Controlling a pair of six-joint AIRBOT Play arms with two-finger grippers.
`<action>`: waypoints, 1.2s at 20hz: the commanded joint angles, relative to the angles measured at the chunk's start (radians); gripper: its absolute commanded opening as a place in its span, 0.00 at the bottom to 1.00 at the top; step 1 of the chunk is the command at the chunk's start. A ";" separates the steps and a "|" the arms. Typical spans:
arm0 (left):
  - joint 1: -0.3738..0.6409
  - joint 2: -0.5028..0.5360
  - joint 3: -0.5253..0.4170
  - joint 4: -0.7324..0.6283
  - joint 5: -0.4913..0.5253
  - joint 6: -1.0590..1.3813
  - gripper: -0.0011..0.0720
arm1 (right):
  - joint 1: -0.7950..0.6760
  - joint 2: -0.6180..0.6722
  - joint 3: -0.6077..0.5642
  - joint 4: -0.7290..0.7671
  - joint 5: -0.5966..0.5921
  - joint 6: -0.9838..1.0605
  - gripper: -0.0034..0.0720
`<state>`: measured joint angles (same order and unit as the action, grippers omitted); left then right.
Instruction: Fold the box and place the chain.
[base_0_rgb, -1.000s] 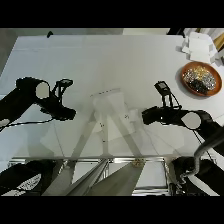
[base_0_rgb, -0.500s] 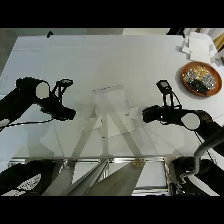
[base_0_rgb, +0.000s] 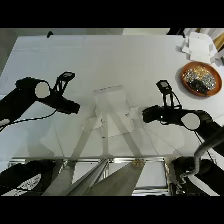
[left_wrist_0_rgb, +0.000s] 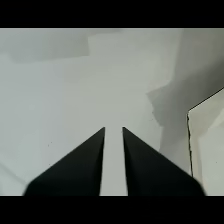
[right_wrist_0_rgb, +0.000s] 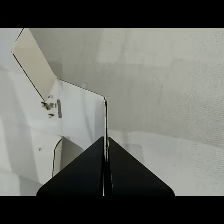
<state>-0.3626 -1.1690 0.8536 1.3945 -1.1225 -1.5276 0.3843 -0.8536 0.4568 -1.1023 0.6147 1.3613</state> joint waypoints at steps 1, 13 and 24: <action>0.000 -0.005 0.000 -0.151 0.113 0.241 0.57 | 0.001 -0.001 0.000 0.000 0.003 0.000 0.06; 0.070 -0.332 0.000 -0.888 0.068 1.012 0.91 | 0.001 -0.001 0.000 0.000 0.021 0.000 0.06; 0.053 -0.417 0.000 -0.989 -0.009 1.191 0.41 | 0.001 -0.001 0.000 0.001 0.029 0.000 0.06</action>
<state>-0.3157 -1.5795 0.8539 0.3817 -1.1088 -0.3641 0.3843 -0.8536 0.4568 -1.1019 0.6399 1.3617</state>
